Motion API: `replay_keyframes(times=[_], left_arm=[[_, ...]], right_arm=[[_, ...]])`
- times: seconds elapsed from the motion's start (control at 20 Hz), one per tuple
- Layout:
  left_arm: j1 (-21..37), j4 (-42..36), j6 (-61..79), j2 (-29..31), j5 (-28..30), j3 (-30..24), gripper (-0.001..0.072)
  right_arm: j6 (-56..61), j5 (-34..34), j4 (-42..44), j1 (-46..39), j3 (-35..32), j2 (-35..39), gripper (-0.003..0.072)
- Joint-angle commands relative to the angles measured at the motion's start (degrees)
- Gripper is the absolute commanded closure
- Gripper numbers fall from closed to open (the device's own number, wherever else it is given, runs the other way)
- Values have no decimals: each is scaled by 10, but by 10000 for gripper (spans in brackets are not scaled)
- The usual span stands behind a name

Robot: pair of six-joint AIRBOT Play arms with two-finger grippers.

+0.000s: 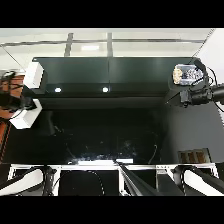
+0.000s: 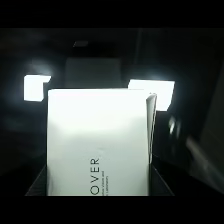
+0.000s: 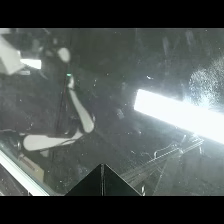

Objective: Fold the box and place the chain.

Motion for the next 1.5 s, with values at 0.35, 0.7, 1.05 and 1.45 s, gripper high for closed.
replay_keyframes(times=[0.35, 0.7, 1.05, 1.45], left_arm=[[40, -104, 136, -163, 146, 125, 418], [7, -108, 133, -212, 195, 171, 88], [-12, -109, 97, -145, 26, 325, 4], [-169, -153, 23, 49, 35, 179, 688]], right_arm=[[25, -7, 1, 0, 1, 0, 675], [40, -30, 1, 0, 1, 0, 675], [31, -44, 0, 1, 1, 0, 675], [-88, -264, -6, 123, -37, 8, 676]])
